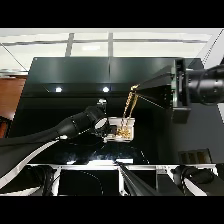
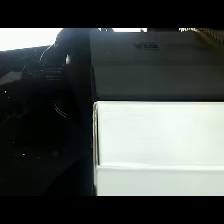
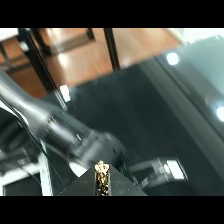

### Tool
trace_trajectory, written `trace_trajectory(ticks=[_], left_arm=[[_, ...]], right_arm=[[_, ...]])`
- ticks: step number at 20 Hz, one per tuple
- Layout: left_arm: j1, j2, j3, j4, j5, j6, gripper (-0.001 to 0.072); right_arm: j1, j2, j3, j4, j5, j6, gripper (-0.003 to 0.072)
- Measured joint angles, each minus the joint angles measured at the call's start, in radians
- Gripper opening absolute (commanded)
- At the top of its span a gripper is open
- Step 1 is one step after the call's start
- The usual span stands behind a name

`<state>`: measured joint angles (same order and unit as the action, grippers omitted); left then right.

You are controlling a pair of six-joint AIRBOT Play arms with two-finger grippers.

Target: Fold the box and place the chain.

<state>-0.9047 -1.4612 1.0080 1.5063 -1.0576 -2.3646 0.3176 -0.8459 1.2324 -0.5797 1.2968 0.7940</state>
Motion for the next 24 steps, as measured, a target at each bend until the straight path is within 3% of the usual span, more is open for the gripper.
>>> trace_trajectory(ticks=[6, 10, 13, 20, 21, 22, 23, 24], left_arm=[[0.0, 0.0, 0.0, 0.0, 0.0, 0.0, 0.003], [0.0, 0.0, 0.0, 0.0, 0.0, 0.0, 0.003], [0.0, 0.0, 0.0, 0.0, 0.0, 0.0, 0.003], [0.0, 0.0, 0.0, 0.0, 0.0, 0.0, 0.003], [0.0, 0.0, 0.0, 0.0, 0.0, 0.0, 0.003], [0.0, 0.0, 0.0, 0.0, 0.0, 0.0, 0.0031], [0.0, 0.0, 0.0, 0.0, 0.0, 0.0, 0.003], [0.0, 0.0, 0.0, 0.0, 0.0, 0.0, 0.003]], right_arm=[[0.005, -0.01, -0.002, -0.111, 0.081, 0.063, 0.0048], [0.006, -0.012, -0.07, -0.217, 0.111, 0.124, 0.0048], [0.006, -0.013, -0.175, -0.242, 0.078, 0.154, 0.0047], [0.008, -0.04, -0.386, -0.108, -0.065, 0.136, 0.0049], [0.008, -0.047, -0.397, -0.097, -0.076, 0.132, 0.0182], [0.008, -0.051, -0.405, -0.089, -0.085, 0.129, 0.0372], [0.008, -0.054, -0.41, -0.084, -0.091, 0.127, 0.048], [0.004, -0.057, -0.414, -0.081, -0.094, 0.125, 0.0477]])
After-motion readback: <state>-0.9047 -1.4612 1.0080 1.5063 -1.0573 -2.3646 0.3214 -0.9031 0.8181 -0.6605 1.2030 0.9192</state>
